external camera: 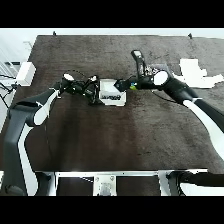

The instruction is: Fold the box and place the chain.

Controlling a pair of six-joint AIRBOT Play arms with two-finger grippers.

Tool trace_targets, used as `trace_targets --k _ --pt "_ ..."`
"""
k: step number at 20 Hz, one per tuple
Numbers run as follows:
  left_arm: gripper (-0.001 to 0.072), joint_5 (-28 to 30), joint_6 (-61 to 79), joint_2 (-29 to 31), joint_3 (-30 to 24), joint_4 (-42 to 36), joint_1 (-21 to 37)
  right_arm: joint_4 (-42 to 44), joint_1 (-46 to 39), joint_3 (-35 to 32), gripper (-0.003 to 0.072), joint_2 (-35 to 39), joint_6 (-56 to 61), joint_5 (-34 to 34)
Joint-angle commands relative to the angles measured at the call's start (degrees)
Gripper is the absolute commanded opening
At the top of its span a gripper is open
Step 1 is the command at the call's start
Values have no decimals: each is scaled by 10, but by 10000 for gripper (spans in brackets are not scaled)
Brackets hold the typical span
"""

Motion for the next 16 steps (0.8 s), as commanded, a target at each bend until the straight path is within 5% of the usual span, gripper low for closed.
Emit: trace_targets --k 1,3,5,9,16 --pt "459 0 0 0 1 0 0 -28 -25 -1 652 68 -43 -8" --pt "459 0 0 0 1 0 0 -28 -57 2 290 81 -102 -15" --pt "459 0 0 0 1 0 0 -20 -90 10 214 65 -149 -6" --pt "459 0 0 0 1 0 0 124 -133 77 248 -37 -337 98" --pt "459 0 0 0 1 0 0 153 -123 221 311 -200 -412 259"
